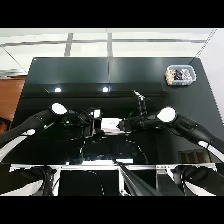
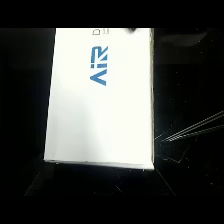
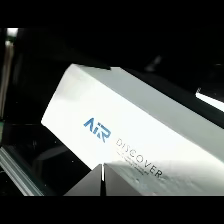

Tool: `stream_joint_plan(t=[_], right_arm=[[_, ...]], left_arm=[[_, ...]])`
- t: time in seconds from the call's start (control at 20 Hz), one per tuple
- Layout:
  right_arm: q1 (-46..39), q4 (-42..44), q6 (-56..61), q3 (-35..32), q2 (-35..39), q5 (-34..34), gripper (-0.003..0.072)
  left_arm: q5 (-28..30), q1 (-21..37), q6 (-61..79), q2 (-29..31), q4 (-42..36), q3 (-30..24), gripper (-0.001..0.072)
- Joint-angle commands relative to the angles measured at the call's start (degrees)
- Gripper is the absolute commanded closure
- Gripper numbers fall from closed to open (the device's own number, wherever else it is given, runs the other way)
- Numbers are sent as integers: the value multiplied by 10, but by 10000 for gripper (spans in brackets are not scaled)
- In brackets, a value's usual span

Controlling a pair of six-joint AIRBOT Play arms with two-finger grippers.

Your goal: Fold the box and place the chain.

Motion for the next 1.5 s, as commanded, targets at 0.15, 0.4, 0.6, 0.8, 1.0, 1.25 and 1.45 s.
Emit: stream_joint_plan(t=[0.15,0.4,0.6,0.8,1.0,1.25,1.45], right_arm=[[0,-23,7,-1,-28,-12,666],[-22,-31,-2,15,-7,49,666],[-132,-130,3,56,96,200,667],[-277,-252,60,57,230,294,666],[-347,-289,68,56,282,318,666],[-349,-285,70,56,282,284,666],[-349,-285,70,56,282,295,666]], left_arm=[[0,0,0,0,-2,0,247],[0,1,0,0,-2,0,248],[-1,5,-42,31,7,0,71],[-63,4,-196,88,130,34,-1],[-110,-30,-336,85,191,122,-1],[-101,-118,-337,-26,191,242,0],[-102,-126,-365,-93,191,271,0]])
